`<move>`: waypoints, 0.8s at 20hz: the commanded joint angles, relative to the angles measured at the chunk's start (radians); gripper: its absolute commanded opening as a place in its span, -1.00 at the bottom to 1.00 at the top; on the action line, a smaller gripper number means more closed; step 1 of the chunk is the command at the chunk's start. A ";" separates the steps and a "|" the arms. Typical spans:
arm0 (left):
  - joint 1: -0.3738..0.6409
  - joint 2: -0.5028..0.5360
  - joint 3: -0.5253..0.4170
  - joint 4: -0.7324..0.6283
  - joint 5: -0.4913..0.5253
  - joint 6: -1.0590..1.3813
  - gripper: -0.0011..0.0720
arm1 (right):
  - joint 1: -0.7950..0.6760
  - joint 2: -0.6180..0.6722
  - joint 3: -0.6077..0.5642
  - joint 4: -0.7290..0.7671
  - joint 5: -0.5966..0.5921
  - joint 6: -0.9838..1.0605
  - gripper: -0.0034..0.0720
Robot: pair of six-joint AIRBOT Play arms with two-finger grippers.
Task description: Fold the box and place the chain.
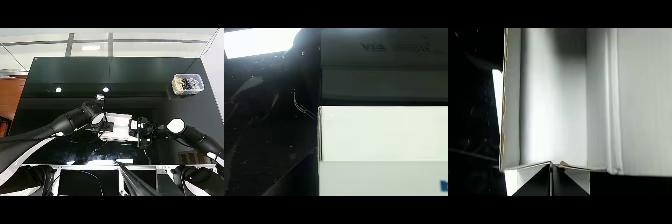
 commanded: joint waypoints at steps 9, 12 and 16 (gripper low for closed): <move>0.001 -0.001 0.000 -0.004 0.001 0.002 -0.91 | 0.011 -0.100 0.000 0.311 -0.032 0.047 -0.88; 0.001 -0.001 0.000 -0.004 0.001 0.002 -0.91 | 0.012 -0.100 0.000 0.258 -0.020 0.086 -0.88; 0.001 -0.001 0.000 -0.004 0.001 0.002 -0.91 | 0.012 -0.100 -0.001 0.259 -0.016 0.093 -0.33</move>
